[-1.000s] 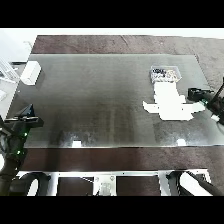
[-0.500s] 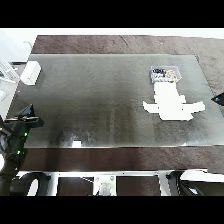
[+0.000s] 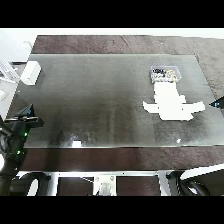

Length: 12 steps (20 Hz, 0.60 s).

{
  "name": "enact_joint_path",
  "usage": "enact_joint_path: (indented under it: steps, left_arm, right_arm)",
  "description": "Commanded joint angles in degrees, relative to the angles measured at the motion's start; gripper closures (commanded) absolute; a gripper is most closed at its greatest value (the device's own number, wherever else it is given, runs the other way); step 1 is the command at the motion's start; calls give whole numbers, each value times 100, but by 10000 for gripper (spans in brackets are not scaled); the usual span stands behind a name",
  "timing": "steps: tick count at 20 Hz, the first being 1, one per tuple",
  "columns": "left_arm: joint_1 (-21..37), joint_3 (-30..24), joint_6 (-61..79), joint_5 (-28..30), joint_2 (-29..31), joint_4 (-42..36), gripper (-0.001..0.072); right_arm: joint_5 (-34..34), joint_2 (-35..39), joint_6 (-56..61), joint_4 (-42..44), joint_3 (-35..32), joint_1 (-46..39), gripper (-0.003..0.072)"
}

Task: Fold the box and place the chain.

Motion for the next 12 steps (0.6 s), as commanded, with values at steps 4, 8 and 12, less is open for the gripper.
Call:
enact_joint_path:
  steps: [4, 8, 12]
  left_arm:
    - [4, -2, 2, -9, 4, 2, 690]
    - [4, -2, 2, -9, 4, 2, 689]
    - [4, -2, 2, -11, 4, 2, 689]
  right_arm:
    - [251, -476, -350, 313, 223, 133, 208]
    - [103, -614, -413, 315, 245, 352, 209]
    - [87, -789, -334, 313, 247, 560, 209]
